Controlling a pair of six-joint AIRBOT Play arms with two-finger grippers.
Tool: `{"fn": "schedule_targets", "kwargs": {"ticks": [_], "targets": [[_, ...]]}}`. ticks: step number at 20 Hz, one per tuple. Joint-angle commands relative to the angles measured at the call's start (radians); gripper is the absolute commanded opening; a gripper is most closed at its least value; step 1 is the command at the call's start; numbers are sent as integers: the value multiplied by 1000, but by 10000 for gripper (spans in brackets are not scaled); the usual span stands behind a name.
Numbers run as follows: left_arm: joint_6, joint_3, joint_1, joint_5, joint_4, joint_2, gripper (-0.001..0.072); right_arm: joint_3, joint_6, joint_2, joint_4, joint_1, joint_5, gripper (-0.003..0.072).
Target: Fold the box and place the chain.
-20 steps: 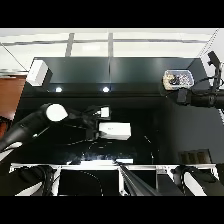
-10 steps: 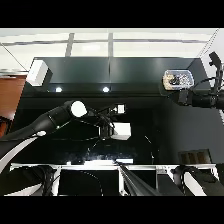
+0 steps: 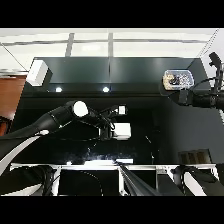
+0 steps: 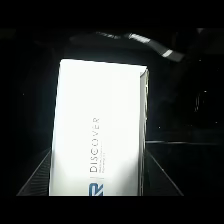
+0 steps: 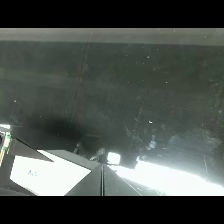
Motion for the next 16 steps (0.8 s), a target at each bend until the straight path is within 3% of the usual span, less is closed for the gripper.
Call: {"fn": "schedule_targets", "kwargs": {"ticks": [1, 9, 10, 11, 12, 14, 16], "targets": [[0, 0, -13, 0, 16, -29, 714, 0, 0, 0, -1, 0, -5, 14], [-2, -5, -80, 152, 129, -72, 713, 0, 0, 0, 0, -1, -14, 14], [-32, -4, -85, 155, 166, -68, 672, 0, 0, 0, 0, -1, -14, 14], [-126, -3, -83, 145, 223, -55, 425, 0, 0, 0, 0, -1, -14, 14], [-216, -3, -71, 110, 286, -37, 311, 0, 0, 0, 0, -1, -16, 14], [-369, -4, -9, -26, 418, 8, 275, 0, 0, 0, 0, -1, -27, 14], [-532, -7, 117, -157, 560, 66, 274, 0, 0, 0, 0, -1, -41, 14]]}}
